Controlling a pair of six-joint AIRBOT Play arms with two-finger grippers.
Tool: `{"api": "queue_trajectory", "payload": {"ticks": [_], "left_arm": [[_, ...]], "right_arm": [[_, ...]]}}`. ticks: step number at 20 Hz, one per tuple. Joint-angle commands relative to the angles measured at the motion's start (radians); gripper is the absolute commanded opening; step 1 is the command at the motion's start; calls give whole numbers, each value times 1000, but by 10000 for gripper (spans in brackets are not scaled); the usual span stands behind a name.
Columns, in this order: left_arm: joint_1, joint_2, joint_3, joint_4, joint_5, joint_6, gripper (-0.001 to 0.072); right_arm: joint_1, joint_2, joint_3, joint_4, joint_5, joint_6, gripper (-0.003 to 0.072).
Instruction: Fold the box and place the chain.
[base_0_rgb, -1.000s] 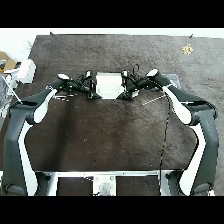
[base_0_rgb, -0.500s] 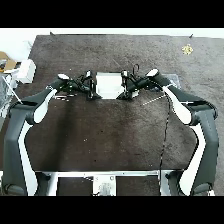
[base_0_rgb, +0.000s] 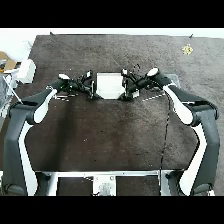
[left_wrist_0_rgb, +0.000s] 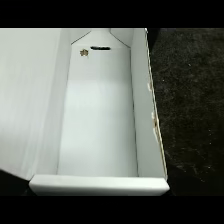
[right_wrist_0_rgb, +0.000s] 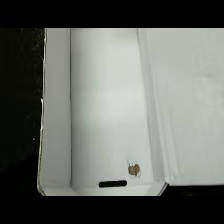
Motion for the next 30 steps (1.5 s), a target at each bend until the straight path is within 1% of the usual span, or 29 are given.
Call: {"api": "queue_trajectory", "payload": {"ticks": [1, 8, 10, 12, 13, 14, 15, 17, 21, 24, 27, 30], "left_arm": [[1, -1, 1, -1, 3, 0, 226], [1, -1, 1, -1, -6, 0, 226], [1, -1, 1, -1, -7, 0, 225], [1, -1, 1, -1, -6, 0, 226], [1, -1, 1, -1, -6, 0, 226], [1, -1, 1, -1, -8, 0, 226], [1, -1, 1, -1, -11, 0, 226], [1, -1, 1, -1, -12, 0, 226], [1, -1, 1, -1, -13, 0, 226], [1, -1, 1, -1, -13, 0, 226], [1, -1, 1, -1, -13, 0, 226], [1, -1, 1, -1, -13, 0, 226]], "right_arm": [[-1, 37, 0, -154, 16, 88, 685], [-2, 180, 0, -372, 17, 223, 680], [-2, 227, 0, -372, 17, 300, 676], [-2, 262, 0, -311, 17, 346, 671], [-1, 267, 0, -228, 20, 344, 417], [1, 264, 0, -130, 24, 344, 59], [6, 256, 0, -51, 18, 343, 3], [24, 237, 0, 31, -31, 299, 2], [51, 188, 0, 37, -230, 214, 2], [47, 152, 0, 24, -323, 203, 2], [40, 121, 0, -14, -345, 185, 2], [39, 96, -2, -39, -323, 186, 2]]}}
